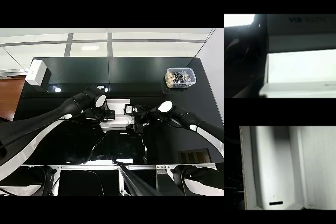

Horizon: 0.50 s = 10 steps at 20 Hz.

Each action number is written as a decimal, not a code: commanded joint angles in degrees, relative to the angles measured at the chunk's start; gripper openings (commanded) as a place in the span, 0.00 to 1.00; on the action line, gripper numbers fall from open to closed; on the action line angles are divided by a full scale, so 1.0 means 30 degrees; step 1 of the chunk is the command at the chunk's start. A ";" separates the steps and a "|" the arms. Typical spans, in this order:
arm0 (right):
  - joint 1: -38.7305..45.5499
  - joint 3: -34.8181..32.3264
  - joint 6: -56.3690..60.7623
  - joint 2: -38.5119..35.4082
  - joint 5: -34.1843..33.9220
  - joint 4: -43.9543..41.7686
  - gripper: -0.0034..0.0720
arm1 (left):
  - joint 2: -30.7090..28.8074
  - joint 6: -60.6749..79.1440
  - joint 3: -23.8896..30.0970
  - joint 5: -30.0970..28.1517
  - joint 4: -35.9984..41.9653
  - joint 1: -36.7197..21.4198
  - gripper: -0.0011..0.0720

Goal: Fold the box and place the chain.

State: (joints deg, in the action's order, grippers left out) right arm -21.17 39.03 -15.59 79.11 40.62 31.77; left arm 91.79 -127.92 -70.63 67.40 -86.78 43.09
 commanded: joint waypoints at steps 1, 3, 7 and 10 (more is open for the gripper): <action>-0.0022 0.0007 0.0000 0.0007 0.0029 0.0007 0.69 | 0.0138 -0.0109 -0.0022 -0.0087 0.0102 -0.0007 0.34; -0.0022 0.0007 0.0000 0.0007 0.0022 0.0000 0.68 | 0.0197 -0.0539 -0.0022 -0.0197 0.0087 0.0022 0.34; -0.0022 0.0007 0.0000 0.0007 0.0022 0.0000 0.68 | 0.0393 -0.0918 -0.0022 -0.0255 0.0313 0.0022 0.05; -0.0022 0.0007 0.0000 0.0007 0.0022 0.0000 0.69 | 0.0393 -0.0882 -0.0036 -0.0335 0.0641 0.0000 0.26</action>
State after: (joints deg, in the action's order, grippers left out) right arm -21.17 39.03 -15.57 79.11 40.77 31.79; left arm 92.92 -130.23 -70.70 66.54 -86.15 43.13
